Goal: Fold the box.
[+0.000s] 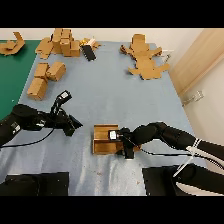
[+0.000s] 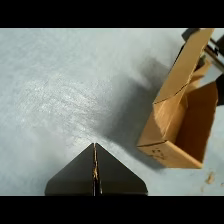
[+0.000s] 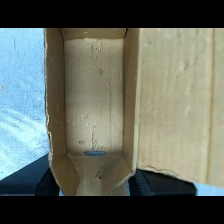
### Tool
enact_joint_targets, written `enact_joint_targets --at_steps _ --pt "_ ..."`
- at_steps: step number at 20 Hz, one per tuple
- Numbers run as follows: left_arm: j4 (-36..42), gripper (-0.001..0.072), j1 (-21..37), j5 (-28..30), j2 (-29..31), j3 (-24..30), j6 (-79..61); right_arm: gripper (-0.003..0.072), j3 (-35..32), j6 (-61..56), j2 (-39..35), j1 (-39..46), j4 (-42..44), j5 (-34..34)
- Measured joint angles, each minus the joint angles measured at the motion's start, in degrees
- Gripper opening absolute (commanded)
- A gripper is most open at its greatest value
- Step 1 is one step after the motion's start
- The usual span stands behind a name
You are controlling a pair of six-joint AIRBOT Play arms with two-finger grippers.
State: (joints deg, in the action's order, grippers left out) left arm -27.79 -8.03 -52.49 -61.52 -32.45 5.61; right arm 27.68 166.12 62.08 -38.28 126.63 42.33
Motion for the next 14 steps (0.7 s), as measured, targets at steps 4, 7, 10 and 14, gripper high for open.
enact_joint_targets --at_steps 4,7,10,14 --pt "2.6 0.0013 -3.0 7.9 -2.8 -1.7 -10.7 0.0522 0.0 0.0 0.0 0.0 -0.2 0.0" --pt "4.0 0.0020 -6.2 8.2 -2.3 -1.0 -16.6 0.0521 0.0 0.0 0.0 0.0 -0.2 0.0" --pt "4.6 0.0537 -8.8 5.9 -1.2 1.5 -19.0 0.0522 0.0 0.0 0.0 0.0 -0.2 0.0" --pt "3.2 0.0538 -9.8 3.4 1.1 4.2 -20.0 0.0522 0.0 0.0 0.0 0.0 -0.3 0.0"
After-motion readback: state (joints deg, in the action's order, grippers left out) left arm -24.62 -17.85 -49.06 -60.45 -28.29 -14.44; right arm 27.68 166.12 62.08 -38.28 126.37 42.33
